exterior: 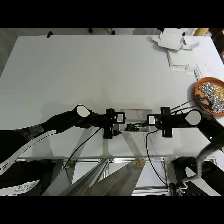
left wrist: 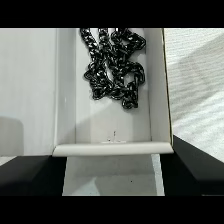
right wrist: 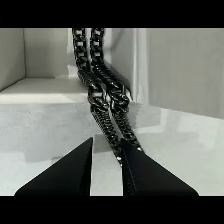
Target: Fold the box and place the chain.
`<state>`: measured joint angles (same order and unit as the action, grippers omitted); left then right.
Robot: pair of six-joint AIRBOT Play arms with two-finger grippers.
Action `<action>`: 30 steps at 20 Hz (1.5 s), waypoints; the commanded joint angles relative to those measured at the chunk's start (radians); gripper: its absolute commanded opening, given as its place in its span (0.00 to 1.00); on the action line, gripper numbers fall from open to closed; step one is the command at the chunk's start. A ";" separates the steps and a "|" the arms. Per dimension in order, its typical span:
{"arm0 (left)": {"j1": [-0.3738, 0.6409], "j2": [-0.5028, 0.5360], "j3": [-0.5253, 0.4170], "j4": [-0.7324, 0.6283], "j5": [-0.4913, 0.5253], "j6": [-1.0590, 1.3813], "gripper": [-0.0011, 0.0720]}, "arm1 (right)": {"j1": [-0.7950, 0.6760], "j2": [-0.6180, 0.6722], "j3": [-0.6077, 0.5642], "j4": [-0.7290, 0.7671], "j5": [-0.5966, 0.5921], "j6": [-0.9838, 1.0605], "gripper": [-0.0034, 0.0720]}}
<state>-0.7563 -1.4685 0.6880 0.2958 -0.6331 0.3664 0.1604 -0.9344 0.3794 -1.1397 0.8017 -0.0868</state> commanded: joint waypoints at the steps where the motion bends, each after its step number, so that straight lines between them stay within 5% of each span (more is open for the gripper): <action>1: 0.000 0.001 0.000 0.000 0.000 0.000 0.39 | 0.000 -0.001 -0.007 0.050 -0.010 -0.002 0.31; 7: 0.000 0.001 0.000 0.000 0.000 0.000 0.39 | 0.000 0.000 -0.026 0.079 -0.015 0.011 0.22; 8: 0.000 0.001 0.000 0.000 0.000 0.000 0.39 | 0.000 0.002 -0.026 0.076 -0.003 0.013 0.07; 15: 0.000 0.001 0.000 0.000 0.000 0.000 0.39 | 0.000 0.206 -0.026 -0.029 0.125 0.158 0.07; 20: 0.000 0.001 0.000 0.000 0.000 0.000 0.39 | 0.000 0.382 -0.026 0.236 0.187 0.157 0.07; 25: 0.000 0.001 0.000 0.000 0.000 0.000 0.39 | 0.068 0.396 -0.026 0.498 0.196 0.130 0.08; 30: 0.000 0.001 0.000 0.000 0.000 0.000 0.39 | 0.283 0.368 -0.027 0.572 -0.028 0.114 0.08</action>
<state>-0.7563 -1.4685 0.6880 0.2958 -0.6331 0.3664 0.3374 -0.5529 0.3534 -0.6373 0.9085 0.0368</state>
